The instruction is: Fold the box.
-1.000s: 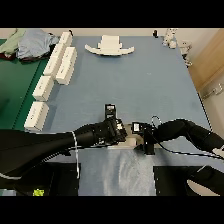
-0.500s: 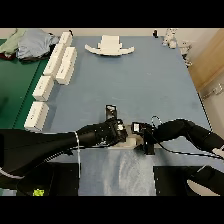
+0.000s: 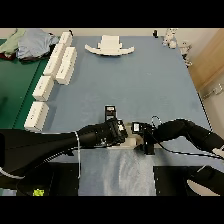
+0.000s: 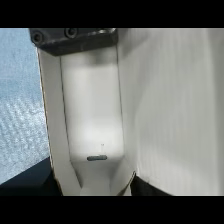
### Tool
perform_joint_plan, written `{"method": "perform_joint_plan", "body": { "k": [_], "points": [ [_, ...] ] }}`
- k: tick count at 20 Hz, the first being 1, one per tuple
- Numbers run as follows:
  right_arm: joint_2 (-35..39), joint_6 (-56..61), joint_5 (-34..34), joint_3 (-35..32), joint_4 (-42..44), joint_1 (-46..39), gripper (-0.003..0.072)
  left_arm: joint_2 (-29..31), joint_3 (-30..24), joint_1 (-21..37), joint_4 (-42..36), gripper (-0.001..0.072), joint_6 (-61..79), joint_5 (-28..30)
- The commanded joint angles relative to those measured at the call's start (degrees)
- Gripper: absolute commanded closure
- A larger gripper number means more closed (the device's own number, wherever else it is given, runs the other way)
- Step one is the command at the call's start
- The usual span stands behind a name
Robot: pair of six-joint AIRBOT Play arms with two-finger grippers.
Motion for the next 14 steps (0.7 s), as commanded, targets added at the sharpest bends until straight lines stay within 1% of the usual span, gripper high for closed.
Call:
{"method": "perform_joint_plan", "body": {
  "k": [1,3,4,7,11,12,13,14],
  "points": [
    [0.00,-0.02,0.02,-0.02,0.00,0.00,0.0245,0.00,0.04,-0.02,-0.11,0.0114,-0.35,0.02],
    [0.00,-0.02,0.02,-0.02,0.00,0.00,0.0246,0.07,0.26,-0.02,-0.39,0.0114,-0.31,-0.33],
    [0.00,-0.02,0.02,-0.02,0.00,0.00,0.0245,0.28,0.96,0.02,-0.35,0.0113,-0.20,-1.40],
    [0.00,-0.02,0.02,-0.02,0.00,0.00,0.0245,2.32,4.92,0.83,-0.33,0.0113,3.17,-8.83],
    [-0.02,-0.02,0.02,-0.02,0.00,0.00,0.0246,6.93,10.34,0.83,0.13,0.0114,8.41,-18.80],
    [0.00,-0.02,0.02,-0.02,0.00,0.00,0.0245,7.82,11.15,0.81,0.13,0.0159,10.43,-21.49],
    [0.00,-0.02,0.00,-0.02,0.00,0.00,0.0246,8.76,11.39,0.79,0.04,0.0506,10.75,-24.33],
    [0.00,-0.02,0.02,-0.02,0.00,0.00,0.0246,9.57,11.34,0.79,-0.35,0.0698,11.19,-27.10]
  ]
}}
